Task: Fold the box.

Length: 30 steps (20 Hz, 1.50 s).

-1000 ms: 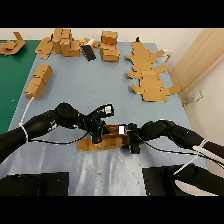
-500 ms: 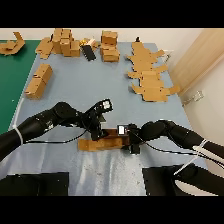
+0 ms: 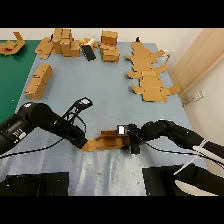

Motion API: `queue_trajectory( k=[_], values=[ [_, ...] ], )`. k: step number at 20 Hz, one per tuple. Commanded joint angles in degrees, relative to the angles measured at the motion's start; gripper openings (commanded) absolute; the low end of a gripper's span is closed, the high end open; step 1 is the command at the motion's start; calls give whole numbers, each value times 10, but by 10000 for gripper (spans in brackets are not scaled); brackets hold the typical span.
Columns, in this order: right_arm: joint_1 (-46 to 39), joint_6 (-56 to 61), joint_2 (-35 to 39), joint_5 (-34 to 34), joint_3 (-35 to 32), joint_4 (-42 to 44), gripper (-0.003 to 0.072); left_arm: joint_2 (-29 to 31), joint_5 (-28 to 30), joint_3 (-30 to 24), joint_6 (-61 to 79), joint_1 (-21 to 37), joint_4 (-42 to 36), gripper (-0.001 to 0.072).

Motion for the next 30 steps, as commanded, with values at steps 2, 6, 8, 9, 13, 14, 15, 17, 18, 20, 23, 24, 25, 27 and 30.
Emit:
queue_trajectory(
  k=[2, 6, 8, 9, 13, 14, 15, 17, 18, 20, 23, 24, 25, 27, 30],
  values=[
    [0, 0, 0, -1, 0, 0, 497, 11, 36, -46, -154, -37, -190, 13],
    [0, 0, 0, -1, 0, 0, 497, -7, 221, -71, -153, -43, -265, 12],
    [0, 0, 0, -1, 0, -2, 497, -33, 264, -70, -151, -37, -266, 13],
    [0, 0, 0, -1, 0, -2, 497, -48, 283, -70, -147, -37, -269, 13],
    [0, 0, 0, -1, 0, -2, 497, -118, 334, -56, -92, -37, -339, 13],
    [0, 0, 0, -1, 0, -2, 497, -137, 339, -45, -76, -37, -356, 13],
    [0, 0, 0, -1, 0, -2, 497, -154, 344, -34, -71, -37, -358, 13],
    [0, 0, 0, -1, 0, -2, 497, -187, 349, -17, -70, -37, -357, 12],
    [0, 0, 0, -1, 0, -2, 497, -202, 348, -11, -70, -37, -353, 13],
    [0, 0, 0, -1, 0, -2, 496, -229, 341, -9, -70, -37, -351, 12],
    [0, 0, 0, -1, 0, -2, 497, -264, 307, -8, -70, -37, -347, 12],
    [0, 0, 0, -1, 0, -2, 497, -271, 299, -8, -69, -37, -346, 12],
    [0, 0, 0, -1, 0, -2, 497, -274, 297, -8, -69, -37, -346, 12],
    [0, 0, 0, -1, 0, -2, 497, -273, 297, -4, -65, -37, -346, 12],
    [0, 0, 0, -1, 0, -2, 497, -273, 285, 11, -51, -31, -348, 13]
  ],
)
